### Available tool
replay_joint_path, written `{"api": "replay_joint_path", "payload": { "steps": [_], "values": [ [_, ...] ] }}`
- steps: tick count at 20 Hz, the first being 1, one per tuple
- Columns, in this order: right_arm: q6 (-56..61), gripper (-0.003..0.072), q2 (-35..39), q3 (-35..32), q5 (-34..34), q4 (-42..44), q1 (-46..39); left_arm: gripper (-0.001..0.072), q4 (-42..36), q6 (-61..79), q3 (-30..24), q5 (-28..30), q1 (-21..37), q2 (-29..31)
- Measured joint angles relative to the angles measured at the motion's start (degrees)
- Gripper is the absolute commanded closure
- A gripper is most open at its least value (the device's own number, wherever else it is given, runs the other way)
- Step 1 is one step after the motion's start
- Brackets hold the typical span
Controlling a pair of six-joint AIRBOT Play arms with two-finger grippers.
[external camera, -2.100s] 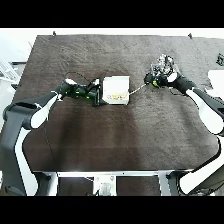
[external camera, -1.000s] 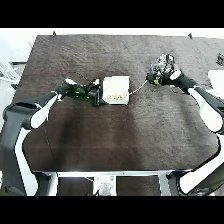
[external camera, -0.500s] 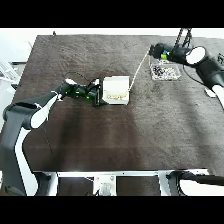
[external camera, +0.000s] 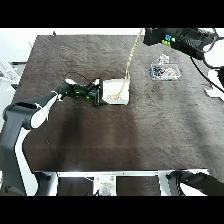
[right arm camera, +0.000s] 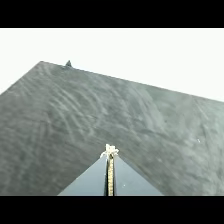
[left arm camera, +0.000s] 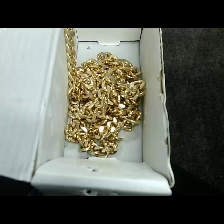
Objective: Fold the box and place the chain.
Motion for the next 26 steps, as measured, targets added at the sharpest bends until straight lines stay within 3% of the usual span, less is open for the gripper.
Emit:
{"api": "replay_joint_path", "payload": {
  "steps": [14, 26],
  "values": [
    [0.04, 0.0678, 1.2, -1.25, -0.2, -0.96, 6.23, 0.0172, -0.02, 0.0, 0.0, -0.02, 0.0, 0.0],
    [0.59, 0.0677, -4.31, -17.62, -2.43, 2.03, 6.8, 0.0172, -0.02, 0.0, 0.0, -0.02, 0.0, 0.0]
  ]
}}
